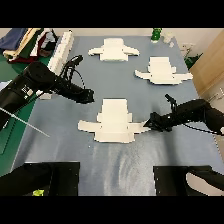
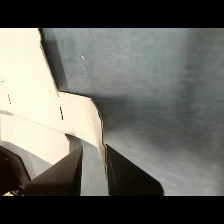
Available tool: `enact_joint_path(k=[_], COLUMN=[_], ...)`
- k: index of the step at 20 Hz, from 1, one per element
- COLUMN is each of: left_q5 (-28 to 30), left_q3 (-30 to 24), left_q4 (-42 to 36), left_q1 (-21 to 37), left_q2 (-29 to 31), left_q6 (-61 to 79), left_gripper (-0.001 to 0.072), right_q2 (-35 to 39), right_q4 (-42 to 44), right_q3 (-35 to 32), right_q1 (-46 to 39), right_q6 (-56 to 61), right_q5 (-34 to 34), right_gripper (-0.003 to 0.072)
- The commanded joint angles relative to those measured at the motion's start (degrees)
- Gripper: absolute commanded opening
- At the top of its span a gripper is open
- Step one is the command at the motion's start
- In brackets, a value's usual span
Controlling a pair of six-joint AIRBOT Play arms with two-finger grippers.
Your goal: Fold the box.
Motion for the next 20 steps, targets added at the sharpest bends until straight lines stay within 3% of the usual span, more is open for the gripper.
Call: enact_joint_path(k=[1,3,4,5,6,9,10,12,13,17,20], left_q5=[0.0,0.0,0.0,0.0,-0.1,-0.4,-0.4,-0.2,0.1,1.3,1.0], left_q3=[0.0,0.0,0.0,0.0,0.0,0.0,0.0,0.0,0.0,0.0,0.0], left_q4=[0.0,-0.2,-0.2,-0.2,-0.2,-0.2,-0.2,-0.2,-0.2,-1.4,-1.1], left_q1=[0.0,0.0,0.0,0.0,0.0,0.0,0.0,0.0,0.0,0.0,0.6], left_q2=[0.0,0.0,0.0,0.0,0.0,0.0,0.0,0.0,0.0,0.0,0.0], left_q6=[-0.8,-0.8,-0.8,-1.4,-1.9,-1.9,-1.9,-1.9,-1.9,-2.8,-3.4], left_gripper=[0.0017,0.0044,0.0279,0.0469,0.0477,0.0477,0.0477,0.0477,0.0477,0.0477,0.0477], right_q2=[-1.0,-3.0,-4.4,-5.7,-7.0,-8.6,-8.6,-8.6,-8.6,-8.6,-5.3], right_q4=[4.9,6.9,7.4,7.5,7.8,10.6,11.9,13.5,14.3,14.9,14.8], right_q3=[0.0,0.0,0.1,0.2,0.2,0.2,0.3,1.4,2.0,3.3,1.9], right_q1=[1.3,3.4,4.3,4.7,4.8,4.8,4.8,5.0,5.0,7.0,8.8], right_q6=[-5.7,-7.2,-7.7,-7.7,-7.8,-10.9,-12.6,-14.8,-15.8,-17.7,-26.5], right_q5=[1.5,1.7,1.7,1.8,1.9,2.0,1.8,0.7,-0.2,-1.6,-1.8], right_gripper=[0.0223,0.0228,0.0232,0.027,0.0312,0.0306,0.0208,0.0128,0.0038,0.0001,0.0])
